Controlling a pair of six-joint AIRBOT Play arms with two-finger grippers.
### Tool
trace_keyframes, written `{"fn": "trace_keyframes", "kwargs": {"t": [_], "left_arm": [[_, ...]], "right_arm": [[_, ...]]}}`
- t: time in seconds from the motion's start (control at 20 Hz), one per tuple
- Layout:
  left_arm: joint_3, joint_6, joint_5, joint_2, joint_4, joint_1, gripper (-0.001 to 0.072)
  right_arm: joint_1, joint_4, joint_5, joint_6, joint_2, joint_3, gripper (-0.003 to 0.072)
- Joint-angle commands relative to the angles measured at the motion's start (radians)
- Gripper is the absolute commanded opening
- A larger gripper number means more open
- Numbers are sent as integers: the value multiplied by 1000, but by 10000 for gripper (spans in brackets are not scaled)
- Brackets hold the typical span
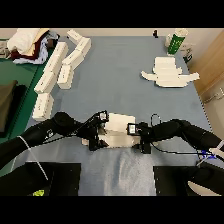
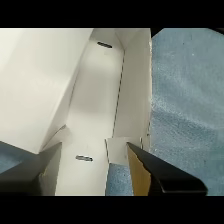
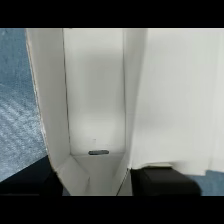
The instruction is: Fold the box.
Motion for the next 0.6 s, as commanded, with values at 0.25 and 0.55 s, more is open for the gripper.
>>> {"fn": "trace_keyframes", "kwargs": {"t": [0.25, 0.55], "left_arm": [[2, -92, -16, -3, 28, 6, 225], [97, -736, -164, 169, 519, 9, 15]], "right_arm": [[1, 3, 1, 0, -2, 0, 443], [1, 3, 1, 0, -2, 0, 443]]}}
